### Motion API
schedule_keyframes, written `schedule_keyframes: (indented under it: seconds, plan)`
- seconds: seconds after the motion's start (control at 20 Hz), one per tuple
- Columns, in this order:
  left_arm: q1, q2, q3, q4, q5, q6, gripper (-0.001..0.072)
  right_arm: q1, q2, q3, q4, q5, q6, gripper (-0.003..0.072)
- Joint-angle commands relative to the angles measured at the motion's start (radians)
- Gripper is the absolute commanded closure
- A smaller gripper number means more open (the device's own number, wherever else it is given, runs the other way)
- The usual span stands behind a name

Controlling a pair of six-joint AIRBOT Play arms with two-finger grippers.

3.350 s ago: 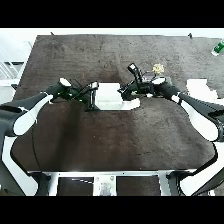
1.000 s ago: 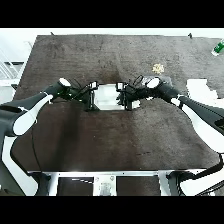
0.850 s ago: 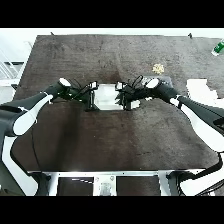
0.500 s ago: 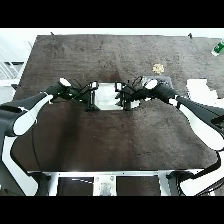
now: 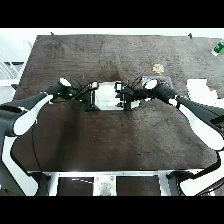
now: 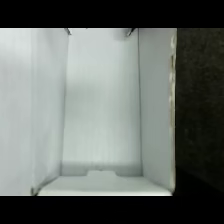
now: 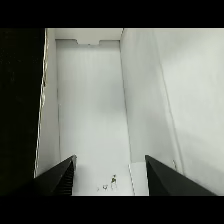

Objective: Fold the box and place the chain.

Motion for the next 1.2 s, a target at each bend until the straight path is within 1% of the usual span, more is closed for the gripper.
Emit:
schedule_keyframes:
  seconds: [0.0, 0.05, 0.1, 0.15, 0.2, 0.4, 0.6, 0.65, 0.95, 1.15]
  plan:
    - [0.001, 0.0, 0.0, 0.001, 0.0, 0.001, 0.0172, -0.004, 0.0, 0.0, -0.005, 0.0, 0.001, 0.023]
    - [0.001, 0.0, 0.0, 0.001, 0.0, 0.001, 0.0172, -0.008, 0.001, 0.0, -0.005, 0.0, 0.012, 0.0321]
    - [0.001, 0.0, 0.0, 0.001, 0.0, 0.001, 0.0172, -0.014, 0.005, 0.0, -0.005, 0.001, 0.027, 0.0352]
    - [0.001, 0.0, 0.0, 0.001, 0.0, 0.001, 0.0172, -0.022, 0.011, 0.001, -0.012, 0.001, 0.046, 0.0431]
    - [0.001, 0.0, 0.0, 0.001, 0.0, 0.001, 0.0172, -0.032, 0.014, 0.004, -0.012, 0.007, 0.067, 0.0437]
    - [0.001, 0.0, 0.0, 0.001, 0.0, 0.001, 0.0173, -0.066, 0.042, 0.011, -0.046, 0.05, 0.175, 0.0675]
    - [0.001, 0.0, 0.0, 0.001, 0.0, 0.001, 0.0172, -0.099, 0.068, 0.011, -0.184, 0.056, 0.406, 0.0673]
    - [0.001, 0.0, 0.0, 0.001, 0.0, 0.001, 0.0172, -0.109, 0.078, 0.011, -0.197, 0.061, 0.464, 0.0673]
    - [0.001, 0.0, 0.0, 0.001, 0.0, 0.001, 0.0172, -0.154, 0.205, 0.01, -0.188, 0.053, 0.809, 0.0676]
    - [0.001, 0.0, 0.0, 0.001, 0.0, 0.001, 0.0172, -0.263, 0.258, -0.012, -0.188, 0.068, 1.098, 0.0676]
